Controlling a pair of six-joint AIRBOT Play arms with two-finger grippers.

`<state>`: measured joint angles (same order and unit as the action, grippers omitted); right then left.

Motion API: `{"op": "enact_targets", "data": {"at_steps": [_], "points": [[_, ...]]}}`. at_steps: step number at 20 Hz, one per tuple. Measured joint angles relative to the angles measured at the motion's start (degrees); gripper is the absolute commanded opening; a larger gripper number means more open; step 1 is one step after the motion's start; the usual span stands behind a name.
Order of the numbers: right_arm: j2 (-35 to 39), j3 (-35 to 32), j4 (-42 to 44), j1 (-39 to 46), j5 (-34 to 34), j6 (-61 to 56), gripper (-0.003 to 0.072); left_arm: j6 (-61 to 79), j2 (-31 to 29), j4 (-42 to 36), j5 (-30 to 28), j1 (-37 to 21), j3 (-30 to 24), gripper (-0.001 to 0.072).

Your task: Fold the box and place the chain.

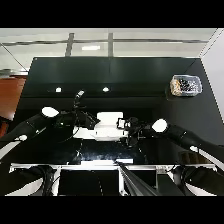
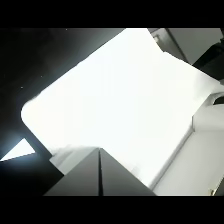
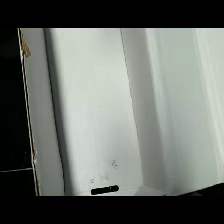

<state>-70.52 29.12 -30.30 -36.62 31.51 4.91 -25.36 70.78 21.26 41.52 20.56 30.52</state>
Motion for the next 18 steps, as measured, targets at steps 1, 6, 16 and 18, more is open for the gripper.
{"op": "enact_targets", "data": {"at_steps": [1, 6, 16, 18], "points": [[0.0, 0.0, 0.0, 0.0, 0.0, 0.0, 0.0421, 0.0, 0.2, 1.0, 0.7, 0.0, 0.3, 0.0039], [0.0, 0.0, 0.0, 0.0, -0.1, 0.0, 0.0421, 0.1, -2.6, 6.6, 6.1, -3.9, 2.9, 0.0671], [0.0, 0.0, 0.0, 0.0, -0.1, 0.0, 0.0421, 1.9, -8.4, 31.8, 25.4, -13.0, 4.1, 0.0717], [0.0, 0.0, 0.0, 0.0, -0.1, 0.0, 0.0421, 6.4, -8.6, 33.7, 26.4, -12.5, 4.1, 0.0717]]}}
